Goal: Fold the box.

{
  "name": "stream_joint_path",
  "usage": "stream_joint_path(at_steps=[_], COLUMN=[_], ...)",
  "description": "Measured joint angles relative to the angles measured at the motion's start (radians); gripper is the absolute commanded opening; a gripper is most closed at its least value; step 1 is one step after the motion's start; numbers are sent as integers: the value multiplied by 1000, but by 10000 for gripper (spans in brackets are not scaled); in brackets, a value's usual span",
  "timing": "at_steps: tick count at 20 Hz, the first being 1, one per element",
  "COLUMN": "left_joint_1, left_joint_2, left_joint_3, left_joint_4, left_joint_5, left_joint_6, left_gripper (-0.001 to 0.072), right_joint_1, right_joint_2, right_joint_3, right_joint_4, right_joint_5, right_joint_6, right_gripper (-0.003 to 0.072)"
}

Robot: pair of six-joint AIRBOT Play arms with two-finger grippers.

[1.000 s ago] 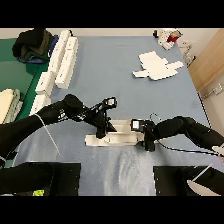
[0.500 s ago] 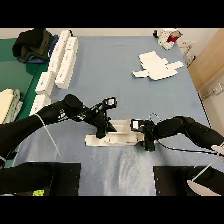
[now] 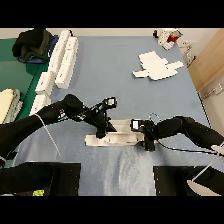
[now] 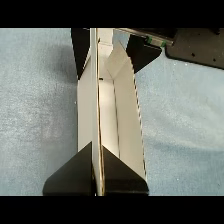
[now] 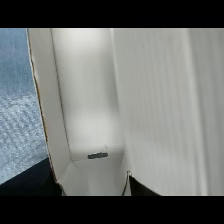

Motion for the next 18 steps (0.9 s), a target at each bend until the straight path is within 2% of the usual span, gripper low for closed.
stream_joint_path(at_steps=[18], left_joint_1=[0], left_joint_2=[1], left_joint_3=[0], left_joint_4=[-30], left_joint_5=[32], left_joint_6=[4], left_gripper=[13], right_joint_1=[0], right_joint_2=[0], right_joint_3=[0], right_joint_4=[-7], right_joint_5=[-2], right_joint_6=[0], right_gripper=[464])
